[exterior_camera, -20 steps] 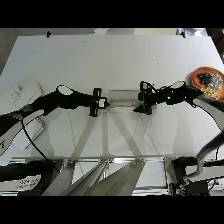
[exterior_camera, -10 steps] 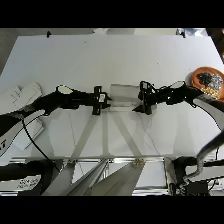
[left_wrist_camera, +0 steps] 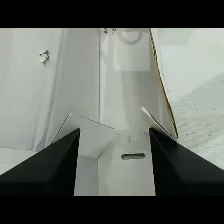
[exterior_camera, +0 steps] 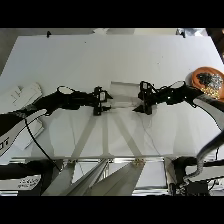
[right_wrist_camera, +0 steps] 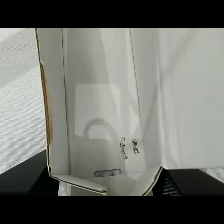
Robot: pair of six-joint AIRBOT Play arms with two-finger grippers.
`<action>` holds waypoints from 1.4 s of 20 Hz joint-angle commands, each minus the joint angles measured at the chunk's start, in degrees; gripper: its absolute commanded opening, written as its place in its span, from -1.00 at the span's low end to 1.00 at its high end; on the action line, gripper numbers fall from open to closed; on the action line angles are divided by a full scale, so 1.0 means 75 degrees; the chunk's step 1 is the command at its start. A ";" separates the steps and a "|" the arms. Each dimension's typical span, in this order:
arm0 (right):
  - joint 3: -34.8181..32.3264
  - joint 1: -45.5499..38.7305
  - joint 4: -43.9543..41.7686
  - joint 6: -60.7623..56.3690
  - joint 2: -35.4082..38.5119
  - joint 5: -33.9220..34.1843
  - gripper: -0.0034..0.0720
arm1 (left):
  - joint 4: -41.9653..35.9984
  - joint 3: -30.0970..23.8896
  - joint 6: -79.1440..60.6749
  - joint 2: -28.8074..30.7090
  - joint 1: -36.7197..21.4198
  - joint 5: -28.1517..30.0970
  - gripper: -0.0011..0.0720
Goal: Fold the box and place the chain.
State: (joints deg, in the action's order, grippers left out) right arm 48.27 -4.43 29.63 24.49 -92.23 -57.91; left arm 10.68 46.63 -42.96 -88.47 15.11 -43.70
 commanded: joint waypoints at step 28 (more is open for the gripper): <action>0.0000 0.0009 -0.0009 0.0000 -0.0006 0.0006 0.15 | 0.5639 0.0000 1.4090 0.0947 -0.1329 -0.1096 -0.96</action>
State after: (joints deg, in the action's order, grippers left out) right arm 48.27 -4.36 29.58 24.49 -92.23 -57.84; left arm 58.39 46.61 59.53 -79.20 3.36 -51.55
